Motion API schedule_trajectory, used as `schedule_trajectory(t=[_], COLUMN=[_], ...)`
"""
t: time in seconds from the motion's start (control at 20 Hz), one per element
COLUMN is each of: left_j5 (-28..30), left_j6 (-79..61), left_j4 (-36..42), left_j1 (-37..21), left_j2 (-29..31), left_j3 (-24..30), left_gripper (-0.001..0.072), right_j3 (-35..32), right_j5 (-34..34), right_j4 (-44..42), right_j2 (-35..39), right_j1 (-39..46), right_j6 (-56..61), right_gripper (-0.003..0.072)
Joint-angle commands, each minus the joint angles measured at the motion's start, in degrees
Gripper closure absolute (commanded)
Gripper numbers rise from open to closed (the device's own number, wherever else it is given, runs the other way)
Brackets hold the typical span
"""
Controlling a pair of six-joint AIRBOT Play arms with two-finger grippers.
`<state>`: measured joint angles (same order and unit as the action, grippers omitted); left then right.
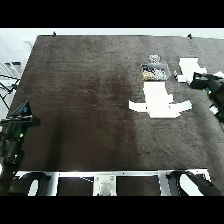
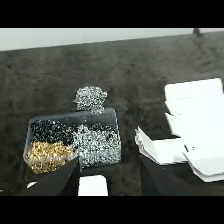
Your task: Fold the box and place the chain.
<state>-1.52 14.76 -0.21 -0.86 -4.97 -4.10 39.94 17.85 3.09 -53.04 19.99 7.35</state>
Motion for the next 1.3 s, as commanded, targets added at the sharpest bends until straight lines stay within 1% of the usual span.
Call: schedule_trajectory(t=[0.0, 0.1, 0.15, 0.25, 0.35, 0.4, 0.45, 0.55, 0.7, 0.9, 1.05, 1.25], left_j5=[0.02, 0.00, 0.02, 0.02, 0.02, 0.02, 0.00, 0.02, 0.02, 0.02, -0.02, 0.02], left_j6=[-0.02, 0.00, 0.00, 0.00, 0.00, 0.00, 0.00, 0.00, 0.00, 0.00, 0.00, 0.00], left_j4=[0.00, -0.02, -0.02, -0.02, -0.02, -0.02, -0.02, -0.02, 0.00, 0.00, -0.02, 0.00], left_j1=[-0.07, -0.07, -0.07, -0.07, -0.07, -0.07, -0.07, -0.07, -0.07, -0.07, -0.07, -0.07], left_j2=[0.02, 0.02, 0.02, 0.02, 0.02, 0.02, 0.02, 0.02, 0.02, 0.02, 0.02, 0.02], left_j3=[-0.07, -0.07, -0.07, -0.07, -0.07, -0.07, -0.07, -0.07, -0.07, -0.07, -0.07, -0.07], left_gripper=[0.0690, 0.0689, 0.0690, 0.0690, 0.0689, 0.0690, 0.0690, 0.0690, 0.0690, 0.0690, 0.0690, 0.0690], right_j3=[11.82, 19.82, 24.06, 32.61, 41.27, 44.78, 47.52, 49.83, 50.18, 50.14, 49.99, 49.99], right_j5=[25.62, 34.77, 38.93, 47.67, 57.16, 61.42, 64.08, 67.43, 70.34, 72.39, 75.78, 76.48], right_j4=[20.04, 33.05, 37.09, 42.51, 47.91, 49.68, 49.64, 49.70, 51.39, 51.12, 50.38, 49.42], right_j2=[-13.46, -19.82, -22.75, -28.44, -35.19, -38.42, -41.51, -45.79, -50.21, -53.77, -56.65, -59.34], right_j1=[13.70, 19.39, 21.59, 24.28, 24.85, 24.74, 24.72, 24.65, 24.35, 23.17, 21.29, 19.12], right_j6=[24.22, 34.77, 37.81, 42.07, 45.40, 45.94, 46.23, 46.23, 46.23, 46.21, 45.97, 45.44], right_gripper=[0.0172, 0.0146, 0.0146, 0.0147, 0.0147, 0.0147, 0.0147, 0.0146, 0.0147, 0.0147, 0.0147, 0.0152])
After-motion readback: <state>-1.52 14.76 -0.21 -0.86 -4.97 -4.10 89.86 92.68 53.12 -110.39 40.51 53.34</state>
